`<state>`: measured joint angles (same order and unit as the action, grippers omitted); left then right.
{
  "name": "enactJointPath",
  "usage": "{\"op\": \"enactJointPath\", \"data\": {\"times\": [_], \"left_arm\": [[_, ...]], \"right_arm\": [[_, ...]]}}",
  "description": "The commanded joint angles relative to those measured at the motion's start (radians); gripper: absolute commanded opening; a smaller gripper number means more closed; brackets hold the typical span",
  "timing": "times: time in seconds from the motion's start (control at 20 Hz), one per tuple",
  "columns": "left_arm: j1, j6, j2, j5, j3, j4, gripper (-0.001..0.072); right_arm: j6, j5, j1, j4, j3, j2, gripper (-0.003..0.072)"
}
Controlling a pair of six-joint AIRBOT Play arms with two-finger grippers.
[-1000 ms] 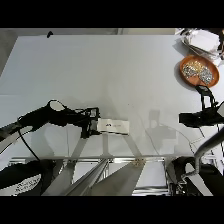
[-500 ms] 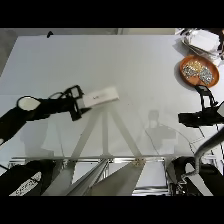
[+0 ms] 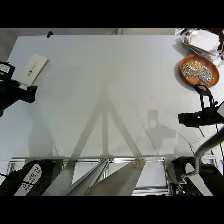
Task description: Fold the box and place the chain.
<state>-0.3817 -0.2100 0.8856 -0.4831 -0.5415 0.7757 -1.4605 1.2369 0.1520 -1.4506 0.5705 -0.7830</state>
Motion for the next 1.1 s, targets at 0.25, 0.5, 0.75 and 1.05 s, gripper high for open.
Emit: {"op": "enactJointPath", "data": {"times": [0.25, 0.5, 0.75, 1.05], "left_arm": [[-0.206, -0.432, 0.203, -0.064, -0.001, 0.158, 0.0004], [-0.217, -0.450, 0.283, -0.135, -0.001, 0.313, 0.0009], [-0.217, -0.449, 0.282, -0.145, -0.001, 0.344, 0.0467], [-0.215, -0.449, 0.200, -0.128, -0.001, 0.344, 0.0657]], "right_arm": [[0.027, -0.001, 0.001, 0.019, 0.000, -0.001, 0.0012], [0.027, -0.003, 0.001, 0.019, 0.000, -0.001, 0.0012], [0.027, 0.001, 0.001, 0.031, 0.000, -0.001, 0.0012], [0.029, 0.001, 0.001, 0.048, 0.000, -0.001, 0.0016]]}}
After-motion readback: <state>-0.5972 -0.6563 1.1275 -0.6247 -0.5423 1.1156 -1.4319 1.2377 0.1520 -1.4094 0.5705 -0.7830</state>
